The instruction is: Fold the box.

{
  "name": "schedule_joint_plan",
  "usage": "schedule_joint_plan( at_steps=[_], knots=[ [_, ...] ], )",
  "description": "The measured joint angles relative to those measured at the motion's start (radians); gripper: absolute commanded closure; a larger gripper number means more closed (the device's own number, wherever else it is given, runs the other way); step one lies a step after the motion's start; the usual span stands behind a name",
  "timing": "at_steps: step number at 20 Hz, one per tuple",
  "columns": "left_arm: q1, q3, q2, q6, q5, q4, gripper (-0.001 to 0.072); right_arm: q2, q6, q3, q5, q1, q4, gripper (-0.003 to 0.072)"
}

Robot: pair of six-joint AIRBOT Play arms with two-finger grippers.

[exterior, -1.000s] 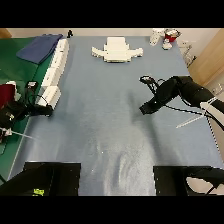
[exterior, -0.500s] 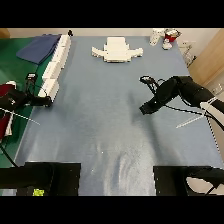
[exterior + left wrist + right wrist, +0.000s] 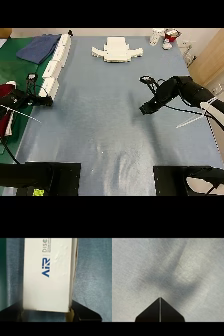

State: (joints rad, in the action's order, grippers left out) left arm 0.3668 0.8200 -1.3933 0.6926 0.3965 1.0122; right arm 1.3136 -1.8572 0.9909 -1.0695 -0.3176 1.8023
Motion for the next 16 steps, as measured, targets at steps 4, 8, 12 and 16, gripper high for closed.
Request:
schedule_joint_plan(
  at_steps=[4,8,12,16],
  knots=[
    [0.0,0.0,-0.003,0.002,-0.002,-0.001,0.0267,0.0,0.0,0.0,0.0,0.0,0.0,0.0679],
    [0.001,0.0,0.008,0.007,0.029,0.008,0.0,0.0,0.0,0.0,0.0,0.0,0.0,0.0679],
    [0.012,0.0,0.063,0.006,0.071,0.053,0.0,0.0,0.0,0.0,0.0,0.0,0.0,0.0679],
    [0.036,0.0,0.177,0.006,0.184,0.105,0.0,0.0,0.0,0.0,0.0,0.0,0.0,0.0679]
  ],
)
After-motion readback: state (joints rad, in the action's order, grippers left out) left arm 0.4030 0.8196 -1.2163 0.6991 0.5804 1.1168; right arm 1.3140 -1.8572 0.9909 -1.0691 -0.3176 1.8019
